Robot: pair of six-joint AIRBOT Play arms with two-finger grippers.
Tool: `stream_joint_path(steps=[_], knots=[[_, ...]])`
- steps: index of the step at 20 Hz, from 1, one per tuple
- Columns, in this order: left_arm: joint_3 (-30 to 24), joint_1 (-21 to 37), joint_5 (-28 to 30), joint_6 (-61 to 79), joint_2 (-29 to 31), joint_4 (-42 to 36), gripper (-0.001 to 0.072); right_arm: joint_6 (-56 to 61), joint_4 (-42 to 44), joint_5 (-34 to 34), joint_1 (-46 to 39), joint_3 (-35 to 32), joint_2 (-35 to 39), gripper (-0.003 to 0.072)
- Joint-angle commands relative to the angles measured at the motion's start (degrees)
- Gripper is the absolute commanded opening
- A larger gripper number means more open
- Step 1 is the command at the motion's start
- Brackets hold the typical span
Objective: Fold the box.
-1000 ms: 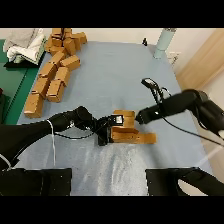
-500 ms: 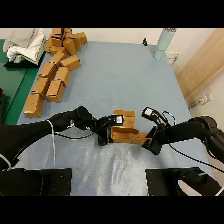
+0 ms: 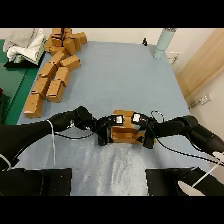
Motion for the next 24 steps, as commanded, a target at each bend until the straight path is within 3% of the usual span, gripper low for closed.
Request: stream_joint_path(steps=[1, 2, 3, 4, 13, 14, 15, 16, 18, 19, 24], knots=[[0.07, 0.00, 0.00, 0.02, -0.02, 0.02, 0.0513, -2.75, 0.33, 3.19, 2.47, -0.04, -1.77, 0.0500], [0.07, 0.00, 0.00, 0.02, -0.02, 0.02, 0.0513, -2.75, 0.31, 2.93, 3.08, -0.04, -1.77, 0.0415], [0.04, 0.00, 0.00, 0.02, -0.02, 0.02, 0.0513, -2.75, 0.33, 2.40, 3.67, -0.04, -1.77, 0.0247], [0.07, 0.00, 0.00, 0.04, -0.02, 0.02, 0.0513, -2.75, 0.52, 2.34, 4.00, -0.04, -1.77, 0.0150], [0.07, 0.00, 0.00, 0.02, -0.02, 0.02, 0.0514, -6.34, 5.95, 5.44, 4.00, -0.04, -2.75, 0.0141], [0.07, 0.00, 0.00, 0.02, -0.02, 0.02, 0.0513, -6.71, 6.47, 5.46, 4.00, -0.04, -3.13, 0.0147], [0.07, 0.00, 0.00, 0.02, -0.02, 0.02, 0.0513, -6.73, 6.88, 5.46, 4.00, -0.04, -3.43, 0.0223], [0.07, 0.00, 0.00, 0.02, -0.02, 0.02, 0.0514, -6.78, 7.50, 5.44, 3.98, -0.04, -3.58, 0.0363], [0.07, 0.00, 0.00, 0.02, -0.02, 0.02, 0.0513, -6.84, 8.02, 5.33, 3.98, -0.04, -3.69, 0.0551], [0.04, 0.00, 0.02, 0.02, -0.02, 0.02, 0.0513, -6.86, 8.07, 5.33, 3.98, -0.04, -3.74, 0.0580], [0.07, 0.00, 0.00, 0.02, -0.02, 0.02, 0.0513, -6.84, 8.04, 5.25, 3.98, -0.04, -3.78, 0.0580]])
